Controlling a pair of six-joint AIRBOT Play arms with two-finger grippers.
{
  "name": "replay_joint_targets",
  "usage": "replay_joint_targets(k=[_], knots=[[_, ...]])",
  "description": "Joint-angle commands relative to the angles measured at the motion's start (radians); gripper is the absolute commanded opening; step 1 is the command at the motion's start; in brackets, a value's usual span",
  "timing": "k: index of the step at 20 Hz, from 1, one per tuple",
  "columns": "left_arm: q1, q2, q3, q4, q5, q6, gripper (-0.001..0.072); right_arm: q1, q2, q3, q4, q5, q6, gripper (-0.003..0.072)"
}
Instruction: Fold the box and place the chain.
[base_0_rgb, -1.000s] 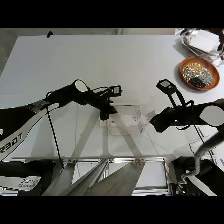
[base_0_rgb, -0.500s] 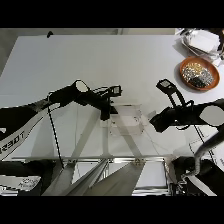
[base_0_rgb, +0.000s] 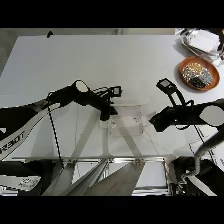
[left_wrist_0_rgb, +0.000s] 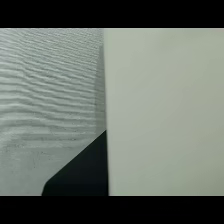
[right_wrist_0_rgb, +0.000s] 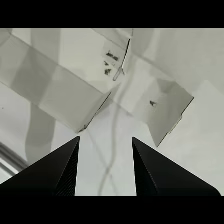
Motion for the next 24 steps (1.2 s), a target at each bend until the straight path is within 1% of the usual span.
replay_joint_targets(k=[1,5,6,8,10,13,24], knots=[[0.0,0.0,0.0,0.0,-0.014,0.0,0.0013,0.0,0.001,0.001,0.001,-0.009,-0.021,0.0359],[0.0,0.0,0.0,0.001,-0.014,0.002,0.001,0.0,0.001,0.001,0.0,-0.009,-0.022,0.0359],[0.0,0.0,0.003,0.019,-0.007,0.001,0.0009,0.0,0.001,0.001,0.0,-0.009,-0.022,0.0359],[0.0,0.0,0.02,0.111,-0.014,0.0,0.0007,0.0,0.001,0.0,0.0,-0.009,-0.022,0.0359],[0.0,0.001,0.038,0.143,-0.029,0.001,0.0006,0.0,0.001,0.0,0.0,-0.01,-0.022,0.0359],[-0.001,0.001,0.043,0.103,-0.029,0.008,0.0006,0.0,0.001,0.0,0.0,-0.01,-0.022,0.0359],[-0.001,0.0,0.043,0.105,-0.009,0.0,0.0006,0.0,0.001,0.0,0.0,-0.009,-0.022,0.0359]])
